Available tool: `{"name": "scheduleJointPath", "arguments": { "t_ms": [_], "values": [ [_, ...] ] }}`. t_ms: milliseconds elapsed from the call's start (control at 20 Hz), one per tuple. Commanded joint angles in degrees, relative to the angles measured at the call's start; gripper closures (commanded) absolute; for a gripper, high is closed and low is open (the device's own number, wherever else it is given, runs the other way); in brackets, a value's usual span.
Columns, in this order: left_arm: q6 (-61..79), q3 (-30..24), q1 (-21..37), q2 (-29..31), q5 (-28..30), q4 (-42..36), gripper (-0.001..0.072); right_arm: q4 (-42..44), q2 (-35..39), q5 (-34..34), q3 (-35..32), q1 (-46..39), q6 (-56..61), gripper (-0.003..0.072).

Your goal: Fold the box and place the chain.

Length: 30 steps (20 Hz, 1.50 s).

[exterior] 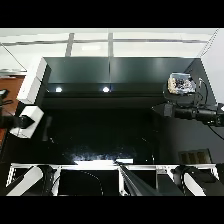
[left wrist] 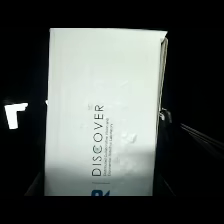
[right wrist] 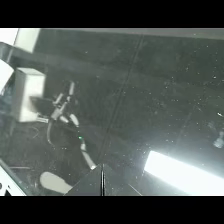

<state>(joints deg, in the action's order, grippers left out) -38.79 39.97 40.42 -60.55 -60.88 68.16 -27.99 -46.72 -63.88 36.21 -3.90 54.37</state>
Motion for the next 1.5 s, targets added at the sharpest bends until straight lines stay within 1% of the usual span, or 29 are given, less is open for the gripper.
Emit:
{"name": "scheduleJointPath", "arguments": {
  "t_ms": [0, 100, 150, 350, 500, 600, 700, 750, 800, 900, 1050, 1200, 1250, 1300, 1350, 1400, 1450],
  "values": [
    [1.29, 5.68, 4.22, -1.92, 4.98, 1.46, 0.0417, -0.20, 0.02, 0.13, 0.04, -0.02, 0.33, 0.0674],
    [1.27, 8.81, 4.20, -4.15, 7.34, 1.44, 0.0417, -0.20, 0.02, 0.61, 0.04, -0.02, 0.33, 0.0675],
    [1.27, 9.44, 4.17, -5.40, 8.31, 1.38, 0.0417, -0.20, 0.02, 1.09, 0.04, -0.02, 0.35, 0.0674],
    [1.29, 9.66, 3.89, -10.64, 13.51, -1.62, 0.0416, -0.20, 0.02, 2.49, 0.04, -0.02, 2.03, 0.0674],
    [1.33, 9.66, 1.64, -13.51, 16.61, -2.03, 0.0416, -0.26, 0.02, 2.82, 0.04, -0.02, 2.45, 0.0674],
    [1.29, 9.66, 0.22, -15.06, 16.96, -3.23, 0.0416, -0.24, 0.02, 3.13, 0.04, -0.02, 2.93, 0.0674],
    [1.03, 9.66, -1.14, -15.23, 16.76, -3.30, 0.0414, -0.26, 0.02, 2.91, 0.04, -0.02, 4.28, 0.0674],
    [1.03, 9.66, -1.70, -14.78, 16.70, -3.21, 0.0251, -0.22, 0.02, 2.40, 0.04, 0.00, 4.42, 0.0674],
    [0.57, 9.66, -2.05, -14.16, 16.74, -2.67, 0.0001, -0.24, 0.02, 1.95, 0.04, 0.04, 4.42, 0.0674],
    [-3.82, 10.16, -2.12, -11.91, 15.43, -0.74, -0.0004, -0.20, 0.02, 0.68, 0.04, 0.11, 4.42, 0.0674],
    [-10.99, 11.63, -2.12, -5.73, 10.86, 1.49, -0.0004, -0.22, 0.02, -0.57, 0.04, 0.11, 4.33, 0.0674],
    [-18.25, 13.49, -3.32, 2.27, 6.75, -2.27, 0.0000, -0.22, 0.02, 0.74, 0.07, 0.11, 4.11, 0.0674],
    [-20.22, 13.44, -4.33, 4.83, 4.85, -3.41, 0.0001, -0.44, 0.04, -0.44, 0.07, 0.09, 4.13, 0.0675],
    [-22.16, 13.44, -5.57, 6.84, 1.86, -3.48, 0.0037, -1.77, 0.04, -2.27, 0.07, 0.09, 4.15, 0.0675],
    [-26.29, 13.29, -7.06, 8.63, -1.84, -3.50, 0.0350, -5.35, 0.09, -4.02, 0.07, 0.13, 4.85, 0.0675],
    [-28.70, 12.68, -8.59, 10.01, -4.85, -4.09, 0.0679, -10.08, 0.37, -3.91, -0.04, 0.15, 7.30, 0.0678],
    [-29.16, 11.04, -10.75, 11.63, -6.99, -6.49, 0.0685, -15.13, 1.51, -0.55, -0.50, 0.15, 10.75, 0.0680]
  ]
}}
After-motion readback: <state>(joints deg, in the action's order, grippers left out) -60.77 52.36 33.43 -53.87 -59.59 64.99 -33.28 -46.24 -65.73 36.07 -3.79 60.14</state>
